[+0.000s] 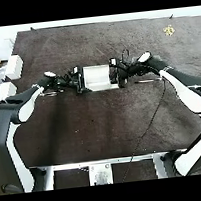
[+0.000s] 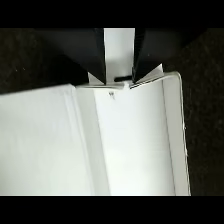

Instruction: Fold the box and place the chain.

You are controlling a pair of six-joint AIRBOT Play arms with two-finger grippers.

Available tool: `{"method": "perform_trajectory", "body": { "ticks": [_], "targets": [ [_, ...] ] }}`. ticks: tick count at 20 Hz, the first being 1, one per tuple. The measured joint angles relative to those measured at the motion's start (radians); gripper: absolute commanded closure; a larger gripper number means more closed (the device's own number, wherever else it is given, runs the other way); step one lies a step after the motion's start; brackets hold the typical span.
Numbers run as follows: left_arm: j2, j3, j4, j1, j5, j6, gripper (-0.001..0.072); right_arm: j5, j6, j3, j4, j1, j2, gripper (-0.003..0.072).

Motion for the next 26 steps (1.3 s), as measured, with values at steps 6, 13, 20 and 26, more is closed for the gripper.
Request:
{"method": "perform_trajectory", "body": {
  "ticks": [6,13,20,26],
  "targets": [
    [0.000,0.000,0.000,0.000,0.001,0.000,0.0487,-0.023,-0.026,0.000,0.053,0.019,-0.018,0.0468],
    [0.000,0.000,0.000,0.000,0.001,0.000,0.0487,-0.027,-0.052,0.000,0.069,0.027,-0.021,0.0468],
    [0.000,0.000,0.000,0.000,0.000,0.002,0.0487,-0.008,-0.077,0.000,0.072,0.029,-0.021,0.0066],
    [0.000,0.000,0.000,0.000,0.000,0.001,0.0487,0.000,-0.104,0.000,0.072,0.029,-0.020,0.0009]
  ]
}}
